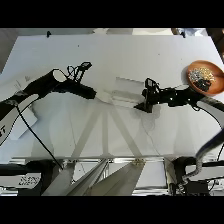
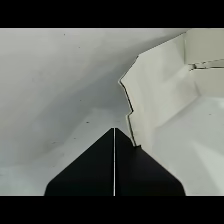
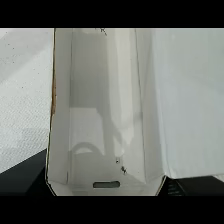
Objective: Fold the box and place the chain.
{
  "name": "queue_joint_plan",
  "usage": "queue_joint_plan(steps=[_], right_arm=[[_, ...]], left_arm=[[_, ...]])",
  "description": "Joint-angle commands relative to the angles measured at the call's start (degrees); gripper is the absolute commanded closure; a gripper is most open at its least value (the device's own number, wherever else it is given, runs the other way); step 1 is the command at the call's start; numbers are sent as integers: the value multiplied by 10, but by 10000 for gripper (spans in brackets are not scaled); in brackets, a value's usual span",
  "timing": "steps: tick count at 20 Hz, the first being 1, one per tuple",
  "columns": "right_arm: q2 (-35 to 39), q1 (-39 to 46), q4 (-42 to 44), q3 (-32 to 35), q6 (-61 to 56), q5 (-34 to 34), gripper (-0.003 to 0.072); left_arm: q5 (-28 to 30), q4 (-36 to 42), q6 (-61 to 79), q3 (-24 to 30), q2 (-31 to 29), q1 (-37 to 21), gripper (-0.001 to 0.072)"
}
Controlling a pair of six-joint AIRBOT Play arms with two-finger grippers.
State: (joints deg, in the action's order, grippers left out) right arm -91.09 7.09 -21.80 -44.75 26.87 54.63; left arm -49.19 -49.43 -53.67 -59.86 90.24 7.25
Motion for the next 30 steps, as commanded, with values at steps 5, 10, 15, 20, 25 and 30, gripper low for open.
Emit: queue_joint_plan(steps=[5,10,15,20,25,30], right_arm=[[0,0,0,0,0,0,139],[0,0,0,0,0,0,139],[0,0,0,0,0,0,139],[0,0,0,0,0,0,139],[0,0,0,0,0,0,139],[0,0,0,0,0,0,139]], left_arm=[[-16,89,63,0,-3,1,701],[22,128,98,0,7,33,701],[24,147,97,0,24,57,701],[41,119,97,0,24,49,703],[40,-7,16,0,24,37,703],[38,-5,10,0,27,43,703]])
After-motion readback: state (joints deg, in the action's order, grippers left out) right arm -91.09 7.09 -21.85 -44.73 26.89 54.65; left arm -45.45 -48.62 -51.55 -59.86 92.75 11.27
